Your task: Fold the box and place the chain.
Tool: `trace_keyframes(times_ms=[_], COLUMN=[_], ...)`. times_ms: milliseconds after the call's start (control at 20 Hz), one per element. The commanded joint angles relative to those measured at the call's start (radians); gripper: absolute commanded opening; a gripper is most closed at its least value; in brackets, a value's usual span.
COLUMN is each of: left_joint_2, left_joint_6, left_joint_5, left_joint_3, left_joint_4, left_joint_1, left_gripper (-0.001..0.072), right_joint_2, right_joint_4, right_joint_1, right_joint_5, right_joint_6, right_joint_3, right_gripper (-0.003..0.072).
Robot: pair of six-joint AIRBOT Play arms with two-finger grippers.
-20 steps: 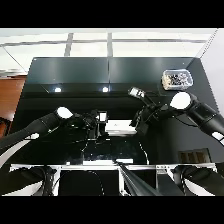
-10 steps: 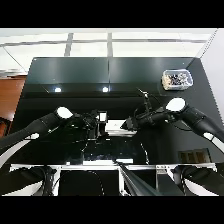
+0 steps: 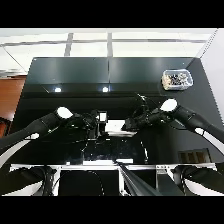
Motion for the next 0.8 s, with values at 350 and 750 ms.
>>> trace_keyframes(times_ms=[350,750], left_joint_2=[0.002,0.201], left_joint_6=[-0.004,-0.243], left_joint_5=[-0.002,-0.084], left_joint_3=[0.006,0.042], left_joint_4=[0.0,0.172], left_joint_1=[0.0,0.0], left_gripper=[0.0288,0.0708], right_joint_2=[0.235,0.542], right_joint_4=[-0.404,-0.863], right_joint_1=[-0.159,-0.411], right_joint_5=[0.228,0.333], right_joint_6=[0.017,0.183], right_joint_3=[0.236,0.252], right_gripper=[0.0015,0.0015])
